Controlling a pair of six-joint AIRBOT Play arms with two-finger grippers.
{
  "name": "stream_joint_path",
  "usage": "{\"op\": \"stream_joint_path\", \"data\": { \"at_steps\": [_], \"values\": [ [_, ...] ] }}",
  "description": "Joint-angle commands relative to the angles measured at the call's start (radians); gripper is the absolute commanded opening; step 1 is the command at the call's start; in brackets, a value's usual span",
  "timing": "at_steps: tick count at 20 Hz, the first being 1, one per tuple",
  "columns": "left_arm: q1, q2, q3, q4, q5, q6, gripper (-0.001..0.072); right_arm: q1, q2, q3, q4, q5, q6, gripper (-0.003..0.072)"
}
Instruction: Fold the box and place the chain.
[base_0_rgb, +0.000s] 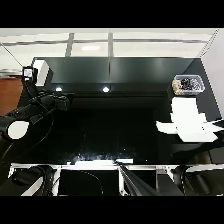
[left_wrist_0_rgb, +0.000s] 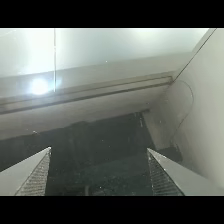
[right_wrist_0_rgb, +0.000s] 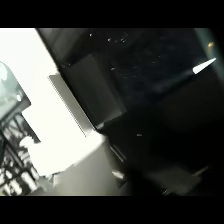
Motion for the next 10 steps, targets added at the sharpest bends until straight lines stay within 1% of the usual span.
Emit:
{"op": "stream_joint_path", "data": {
  "at_steps": [1, 5, 7, 10],
  "values": [
    [-0.001, -0.001, 0.001, 0.000, 0.001, 0.000, 0.0712, 0.027, 0.004, 0.000, 0.065, 0.076, -0.031, 0.0067],
    [-0.001, -0.001, 0.001, 0.000, 0.002, 0.000, 0.0712, 0.055, 0.094, -0.038, 0.104, 0.063, -0.072, 0.0054],
    [-0.001, 0.000, 0.001, -0.004, -0.002, 0.000, 0.0711, 0.080, 0.177, -0.104, 0.120, 0.027, -0.080, 0.0054],
    [-0.005, 0.001, 0.001, -0.005, -0.008, 0.000, 0.0707, 0.154, 0.340, -0.267, 0.175, -0.019, -0.078, 0.0054]
  ]
}}
